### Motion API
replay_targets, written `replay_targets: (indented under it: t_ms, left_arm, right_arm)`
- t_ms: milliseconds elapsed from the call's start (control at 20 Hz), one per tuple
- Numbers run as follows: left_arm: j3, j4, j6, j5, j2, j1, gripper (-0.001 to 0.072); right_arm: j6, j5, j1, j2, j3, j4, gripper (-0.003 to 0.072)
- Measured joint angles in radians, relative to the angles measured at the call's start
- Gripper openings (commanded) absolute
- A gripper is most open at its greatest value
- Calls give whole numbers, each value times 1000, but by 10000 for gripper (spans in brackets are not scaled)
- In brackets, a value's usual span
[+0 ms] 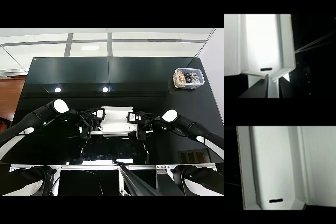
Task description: Fold the box and place the chain.
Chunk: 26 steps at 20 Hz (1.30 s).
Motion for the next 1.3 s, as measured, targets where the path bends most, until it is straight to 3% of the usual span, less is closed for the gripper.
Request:
replay_targets:
  t_ms: [200,650,750,1000,1050,1100,1150,1200,1250,1300]
  left_arm:
    - [3,-47,-4,7,-6,-5,83]
    - [4,-156,-8,69,-39,-65,83]
    - [4,-161,-8,72,-42,-69,24]
    - [4,-164,-8,72,-43,-72,25]
    - [4,-164,-8,73,-43,-72,80]
    - [4,-164,-8,73,-43,-72,250]
    - [4,-165,-17,74,-43,-73,266]
    - [4,-165,-29,78,-43,-73,54]
    - [4,-164,-40,86,-43,-74,70]
    - [4,-164,-44,90,-43,-74,135]
  right_arm:
    - [0,0,0,0,0,-1,64]
    - [0,0,0,0,0,0,64]
    - [0,0,0,-1,0,0,64]
    - [0,0,0,-1,0,0,64]
    - [0,0,0,-1,0,0,64]
    - [0,0,0,-1,0,0,64]
    - [0,-1,0,-1,0,0,64]
    - [0,-1,0,-1,0,1,64]
    - [1,-1,0,-1,0,1,64]
    - [0,-1,0,-1,0,0,64]
